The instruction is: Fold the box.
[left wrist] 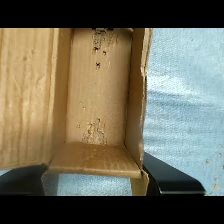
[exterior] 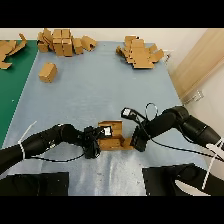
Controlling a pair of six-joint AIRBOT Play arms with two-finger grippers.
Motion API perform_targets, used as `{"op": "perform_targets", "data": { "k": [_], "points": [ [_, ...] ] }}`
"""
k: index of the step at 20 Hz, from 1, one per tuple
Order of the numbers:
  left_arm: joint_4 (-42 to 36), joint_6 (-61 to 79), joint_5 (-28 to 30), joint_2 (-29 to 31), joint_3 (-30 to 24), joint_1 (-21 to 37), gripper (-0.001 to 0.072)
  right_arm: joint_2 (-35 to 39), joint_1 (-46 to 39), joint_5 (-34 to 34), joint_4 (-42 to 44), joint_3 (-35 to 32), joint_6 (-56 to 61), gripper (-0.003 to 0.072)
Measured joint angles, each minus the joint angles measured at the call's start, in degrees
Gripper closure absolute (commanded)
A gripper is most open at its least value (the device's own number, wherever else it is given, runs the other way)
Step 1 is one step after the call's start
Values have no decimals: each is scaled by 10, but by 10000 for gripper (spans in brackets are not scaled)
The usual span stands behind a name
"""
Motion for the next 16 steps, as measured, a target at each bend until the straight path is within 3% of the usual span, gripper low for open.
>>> {"op": "perform_targets", "data": {
  "k": [3,7,10,11,12,16],
  "points": [
    [0,0,0,0,0,0,190,1,44,20,-26,-18,-16,314],
    [0,0,0,0,0,0,190,-2,74,94,-55,-28,-49,317],
    [0,0,0,0,0,0,190,-11,81,129,-56,-31,-72,529],
    [0,0,0,0,0,0,190,-14,83,136,-55,-31,-78,542],
    [0,0,0,0,0,0,190,-16,83,142,-52,-32,-83,606],
    [0,0,0,0,0,0,190,-21,85,157,-21,-32,-106,611]
  ]
}}
